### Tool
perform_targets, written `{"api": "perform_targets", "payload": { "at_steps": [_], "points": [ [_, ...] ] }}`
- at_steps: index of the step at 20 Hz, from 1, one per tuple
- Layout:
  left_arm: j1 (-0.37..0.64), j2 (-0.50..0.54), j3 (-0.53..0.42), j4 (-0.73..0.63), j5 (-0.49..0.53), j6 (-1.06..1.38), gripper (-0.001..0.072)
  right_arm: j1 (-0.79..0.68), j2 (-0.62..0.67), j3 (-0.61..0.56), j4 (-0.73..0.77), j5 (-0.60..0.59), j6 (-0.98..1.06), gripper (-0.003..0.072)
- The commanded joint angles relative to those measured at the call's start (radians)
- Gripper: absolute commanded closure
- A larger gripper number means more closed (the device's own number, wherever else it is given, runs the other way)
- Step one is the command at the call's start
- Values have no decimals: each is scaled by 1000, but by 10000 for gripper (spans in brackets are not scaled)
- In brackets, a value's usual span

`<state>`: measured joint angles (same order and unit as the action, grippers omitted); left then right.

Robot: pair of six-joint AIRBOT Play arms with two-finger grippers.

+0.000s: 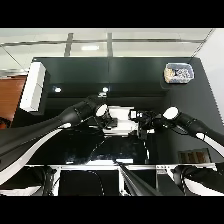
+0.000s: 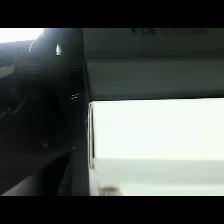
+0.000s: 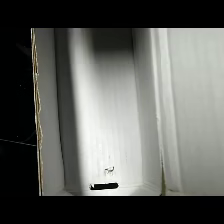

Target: Fold the box and place the chain.

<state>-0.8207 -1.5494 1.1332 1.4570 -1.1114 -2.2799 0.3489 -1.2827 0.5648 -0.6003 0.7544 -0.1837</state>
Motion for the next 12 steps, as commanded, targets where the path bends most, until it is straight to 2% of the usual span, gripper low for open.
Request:
{"api": "perform_targets", "payload": {
  "at_steps": [1,2,3,7,8,10,12],
  "points": [
    [-2,-9,7,1,-13,-1,544,0,0,0,0,0,0,630],
    [-2,-9,7,0,-11,3,629,0,0,0,0,0,0,630],
    [-2,-9,7,0,-12,3,681,0,0,0,0,0,0,629],
    [-2,-9,9,0,-16,3,681,0,0,0,0,0,0,630],
    [-1,-9,13,-1,-16,3,647,0,0,0,0,0,0,630],
    [-1,-9,27,-2,-19,3,352,0,0,0,0,0,0,630],
    [-1,-10,35,1,-20,3,331,0,0,0,0,0,0,630]
  ]
}}
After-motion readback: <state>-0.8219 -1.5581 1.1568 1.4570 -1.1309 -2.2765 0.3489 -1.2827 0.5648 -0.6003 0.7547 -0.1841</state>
